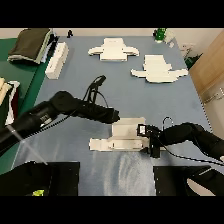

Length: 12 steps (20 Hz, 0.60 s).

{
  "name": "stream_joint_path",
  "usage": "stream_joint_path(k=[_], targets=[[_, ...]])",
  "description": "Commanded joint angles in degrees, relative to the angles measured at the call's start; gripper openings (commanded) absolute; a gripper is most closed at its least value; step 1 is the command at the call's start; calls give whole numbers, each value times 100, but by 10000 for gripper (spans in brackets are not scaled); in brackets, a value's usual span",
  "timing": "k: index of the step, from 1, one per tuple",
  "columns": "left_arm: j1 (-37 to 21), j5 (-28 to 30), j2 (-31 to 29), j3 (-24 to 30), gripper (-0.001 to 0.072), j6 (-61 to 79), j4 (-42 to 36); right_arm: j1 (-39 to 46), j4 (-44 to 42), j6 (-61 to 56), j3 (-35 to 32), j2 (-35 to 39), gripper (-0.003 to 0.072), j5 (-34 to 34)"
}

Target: Fold the box.

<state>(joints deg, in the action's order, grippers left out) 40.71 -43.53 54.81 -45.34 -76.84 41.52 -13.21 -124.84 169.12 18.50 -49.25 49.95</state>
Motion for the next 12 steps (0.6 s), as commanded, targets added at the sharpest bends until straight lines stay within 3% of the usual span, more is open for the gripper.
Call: stream_joint_path(k=[1,3,4,5,6,9,12], targets=[[-13,-863,-1204,-66,16,-17,1720,0,-7,-11,0,4,508,2],[50,-1231,-1585,-63,19,922,1808,0,-4,-11,0,4,508,2],[116,-1355,-1670,-63,140,1292,1810,-2,-4,-11,0,4,508,2],[197,-1416,-1690,-61,528,1589,1814,0,-4,-11,0,4,508,2],[271,-1419,-1681,-39,602,1744,1814,-2,-7,-11,0,4,508,2],[444,-1550,-1604,127,603,2710,1851,0,-4,-11,0,4,508,2],[374,-1478,-1598,645,604,4109,1637,0,-4,-11,0,4,508,2]])
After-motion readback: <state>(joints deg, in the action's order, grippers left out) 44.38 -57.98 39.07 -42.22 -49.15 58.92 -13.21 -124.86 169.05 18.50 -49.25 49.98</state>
